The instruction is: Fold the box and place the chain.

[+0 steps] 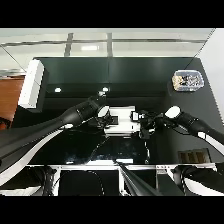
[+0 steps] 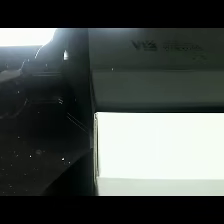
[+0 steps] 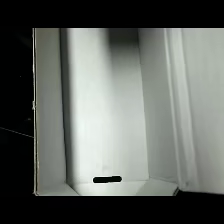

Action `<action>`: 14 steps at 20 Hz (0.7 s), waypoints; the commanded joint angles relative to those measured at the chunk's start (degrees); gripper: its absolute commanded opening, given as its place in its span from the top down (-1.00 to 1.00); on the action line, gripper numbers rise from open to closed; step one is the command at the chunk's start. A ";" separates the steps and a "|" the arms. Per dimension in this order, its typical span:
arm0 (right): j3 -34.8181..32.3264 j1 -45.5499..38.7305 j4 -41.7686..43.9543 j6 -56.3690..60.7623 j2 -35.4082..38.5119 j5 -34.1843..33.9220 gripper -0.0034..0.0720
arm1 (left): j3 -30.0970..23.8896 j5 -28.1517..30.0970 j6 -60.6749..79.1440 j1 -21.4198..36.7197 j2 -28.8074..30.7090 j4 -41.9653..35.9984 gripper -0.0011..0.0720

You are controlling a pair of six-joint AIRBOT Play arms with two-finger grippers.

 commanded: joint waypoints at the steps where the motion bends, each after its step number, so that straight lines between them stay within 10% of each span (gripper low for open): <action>1: 0.28 -0.94 -0.44 2.21 0.83 1.60 -0.92 | 0.07 -0.04 0.11 -0.02 -0.04 -0.07 0.90; 7: 0.39 -3.04 -6.34 3.61 7.80 5.97 -0.92 | 0.07 -0.68 0.15 -0.02 -0.04 -0.07 0.90; 9: 0.37 -3.04 -6.95 3.50 7.78 5.81 -0.66 | 0.07 -0.57 0.15 -0.02 -0.04 -0.07 0.90; 12: 0.37 -2.89 -6.93 3.52 7.78 6.08 0.28 | 0.07 -0.57 0.15 -0.02 -0.04 -0.07 0.90; 14: 0.37 -2.86 -6.69 3.61 7.78 6.10 0.27 | 0.07 -0.52 0.15 -0.02 -0.04 -0.07 0.90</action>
